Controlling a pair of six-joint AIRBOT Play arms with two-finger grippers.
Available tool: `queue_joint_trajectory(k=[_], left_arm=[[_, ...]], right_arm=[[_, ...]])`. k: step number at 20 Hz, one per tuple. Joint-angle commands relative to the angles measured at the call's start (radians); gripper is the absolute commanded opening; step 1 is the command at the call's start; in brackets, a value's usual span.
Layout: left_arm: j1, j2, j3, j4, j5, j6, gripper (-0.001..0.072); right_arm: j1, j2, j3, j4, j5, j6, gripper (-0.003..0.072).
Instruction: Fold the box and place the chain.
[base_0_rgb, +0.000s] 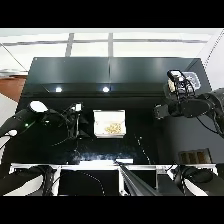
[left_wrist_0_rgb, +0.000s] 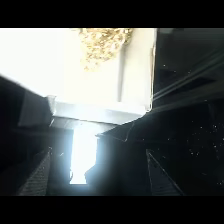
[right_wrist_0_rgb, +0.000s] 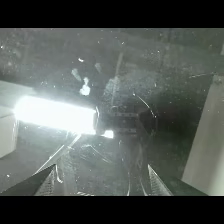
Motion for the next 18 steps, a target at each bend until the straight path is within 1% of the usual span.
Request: queue_joint_trajectory(k=[1, 4, 8, 11, 18], left_arm=[[-0.008, -0.049, 0.000, -0.028, 0.008, 0.085, 0.0713], [-0.017, -0.075, 0.000, -0.110, 0.010, 0.151, 0.0713], [-0.060, -0.078, 0.003, -0.116, 0.029, 0.154, 0.0713], [-0.100, -0.078, 0.006, -0.124, 0.117, 0.103, 0.0713], [-0.119, -0.078, 0.012, -0.128, 0.147, 0.104, 0.0713]], right_arm=[[0.000, 0.001, 0.000, 0.000, 0.006, 0.000, 0.0713], [0.000, 0.001, 0.000, 0.000, 0.029, 0.000, 0.0713], [0.000, 0.001, -0.001, 0.000, 0.047, 0.000, 0.0713], [0.000, 0.001, -0.001, 0.000, 0.052, 0.000, 0.0713], [0.000, 0.001, -0.001, 0.000, 0.051, 0.000, 0.0713]])
